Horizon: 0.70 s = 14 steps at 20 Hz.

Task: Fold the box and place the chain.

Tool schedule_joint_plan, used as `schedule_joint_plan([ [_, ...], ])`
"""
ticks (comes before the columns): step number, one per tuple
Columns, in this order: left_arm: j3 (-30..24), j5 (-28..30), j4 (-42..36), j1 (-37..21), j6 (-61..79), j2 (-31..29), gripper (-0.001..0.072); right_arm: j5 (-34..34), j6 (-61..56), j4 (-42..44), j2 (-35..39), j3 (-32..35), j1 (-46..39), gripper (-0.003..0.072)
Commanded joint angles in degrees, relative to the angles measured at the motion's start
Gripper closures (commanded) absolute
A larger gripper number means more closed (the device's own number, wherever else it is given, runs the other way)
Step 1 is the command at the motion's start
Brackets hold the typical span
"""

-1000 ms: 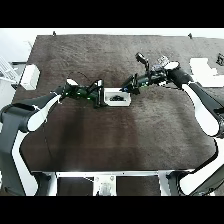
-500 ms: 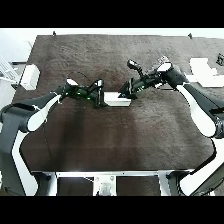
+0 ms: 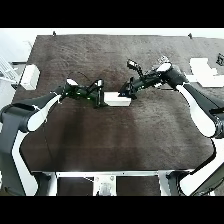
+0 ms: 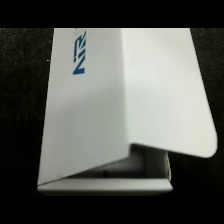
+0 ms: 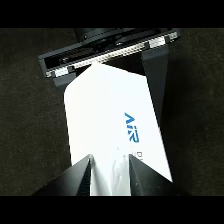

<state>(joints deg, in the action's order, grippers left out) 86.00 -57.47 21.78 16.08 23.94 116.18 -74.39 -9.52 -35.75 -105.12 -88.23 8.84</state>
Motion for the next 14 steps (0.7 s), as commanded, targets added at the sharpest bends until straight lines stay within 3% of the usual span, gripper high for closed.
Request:
schedule_joint_plan([
  [1, -0.02, -0.02, 0.04, -0.02, 0.04, -0.02, 0.0362, 0.50, 1.11, 0.81, -0.04, -0.22, 0.04, 0.0415],
  [3, -0.02, -0.02, 0.04, -0.02, 0.04, -0.02, 0.0362, 0.48, 1.22, 0.79, -0.04, -0.24, 0.04, 0.0465],
  [8, -0.02, -0.02, 0.04, -0.02, 0.04, -0.02, 0.0363, 0.37, 1.20, 0.90, -0.04, -0.83, 0.04, 0.0476],
  [9, -0.02, -0.02, 0.04, -0.02, 0.04, 0.00, 0.0363, 0.33, 1.20, 1.57, -0.04, -1.09, 0.04, 0.0526],
  [14, -0.02, -0.02, 0.04, -0.02, 0.04, -0.02, 0.0363, -0.72, 1.20, 2.23, -0.02, -1.62, 0.04, 0.0577],
])
